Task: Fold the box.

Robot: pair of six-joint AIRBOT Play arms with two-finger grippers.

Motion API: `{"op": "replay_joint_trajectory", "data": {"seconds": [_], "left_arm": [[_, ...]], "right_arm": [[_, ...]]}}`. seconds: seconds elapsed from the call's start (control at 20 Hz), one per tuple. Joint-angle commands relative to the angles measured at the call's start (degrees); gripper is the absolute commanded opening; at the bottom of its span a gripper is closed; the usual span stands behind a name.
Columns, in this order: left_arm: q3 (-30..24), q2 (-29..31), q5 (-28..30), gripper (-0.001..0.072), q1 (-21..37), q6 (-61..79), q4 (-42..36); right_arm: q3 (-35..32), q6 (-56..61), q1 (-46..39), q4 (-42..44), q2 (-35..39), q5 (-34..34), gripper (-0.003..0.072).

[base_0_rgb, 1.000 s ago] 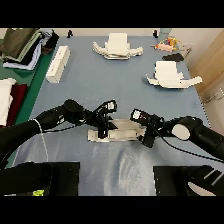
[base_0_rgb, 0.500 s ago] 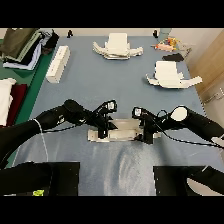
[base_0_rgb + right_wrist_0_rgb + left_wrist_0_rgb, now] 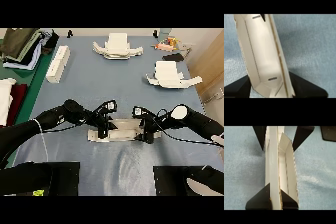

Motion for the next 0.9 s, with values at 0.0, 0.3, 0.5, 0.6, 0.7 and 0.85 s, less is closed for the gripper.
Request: {"op": "replay_joint_trajectory", "data": {"seconds": [0.0, 0.3, 0.5, 0.6, 0.7, 0.85], "left_arm": [[0.0, 0.0, 0.0, 0.0016, 0.0, 0.0, 0.0], [0.0, 0.0, 0.0, 0.0016, 0.0, 0.0, 0.0], [0.0, 0.0, 0.0, 0.0016, 0.0, 0.0, 0.0], [0.0, 0.0, 0.0, 0.0016, 0.0, 0.0, 0.0], [0.0, 0.0, 0.0, 0.0016, 0.0, 0.0, 0.0], [0.0, 0.0, 0.0, 0.0016, 0.0, 0.0, 0.0]], "right_arm": [[0.0, -0.1, 0.1, 0.0, -0.1, 0.0, 0.0715], [-1.9, -13.2, -0.1, 0.6, -0.3, -0.8, 0.0716], [-3.2, -17.4, -0.5, 4.1, -0.5, -4.3, 0.0716], [-3.4, -19.8, -2.0, 5.9, -0.8, -4.6, 0.0714], [-3.5, -20.3, -2.8, 6.6, -1.3, -4.4, 0.0708], [-4.3, -20.3, -2.8, 7.7, -1.4, -4.4, 0.0707]]}}
